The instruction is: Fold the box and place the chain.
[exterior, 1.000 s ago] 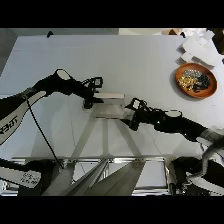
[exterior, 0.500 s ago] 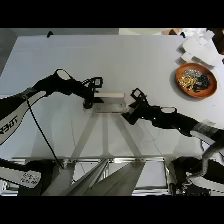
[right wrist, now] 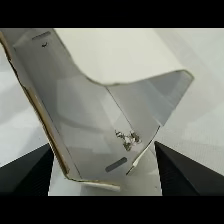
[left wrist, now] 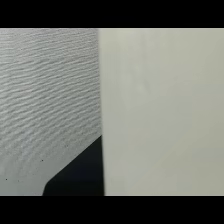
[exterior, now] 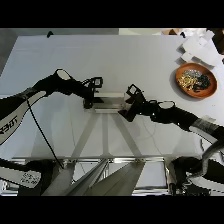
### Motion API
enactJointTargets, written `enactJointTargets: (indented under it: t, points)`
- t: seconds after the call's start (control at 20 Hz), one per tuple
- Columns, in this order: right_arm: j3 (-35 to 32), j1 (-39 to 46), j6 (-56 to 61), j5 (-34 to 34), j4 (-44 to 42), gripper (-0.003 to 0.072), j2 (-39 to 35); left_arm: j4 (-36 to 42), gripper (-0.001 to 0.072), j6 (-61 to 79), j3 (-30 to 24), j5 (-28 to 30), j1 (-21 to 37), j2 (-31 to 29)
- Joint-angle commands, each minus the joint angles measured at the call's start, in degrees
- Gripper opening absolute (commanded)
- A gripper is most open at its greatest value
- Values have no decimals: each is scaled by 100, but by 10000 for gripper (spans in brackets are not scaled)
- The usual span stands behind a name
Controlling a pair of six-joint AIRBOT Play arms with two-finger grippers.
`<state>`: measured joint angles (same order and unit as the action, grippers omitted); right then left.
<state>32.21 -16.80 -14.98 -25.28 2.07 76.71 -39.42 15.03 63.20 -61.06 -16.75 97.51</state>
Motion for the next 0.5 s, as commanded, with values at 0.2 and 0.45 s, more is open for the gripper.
enactJointTargets:
  t: [0.2, 0.45]
  points:
    - [216, 83, 20, -22, 835, 674, 11, 0, 11, 0, -2, -2, -4, 4]
    - [400, 323, 37, -503, 1403, 674, 11, -2, 11, 0, -2, -2, -4, 4]
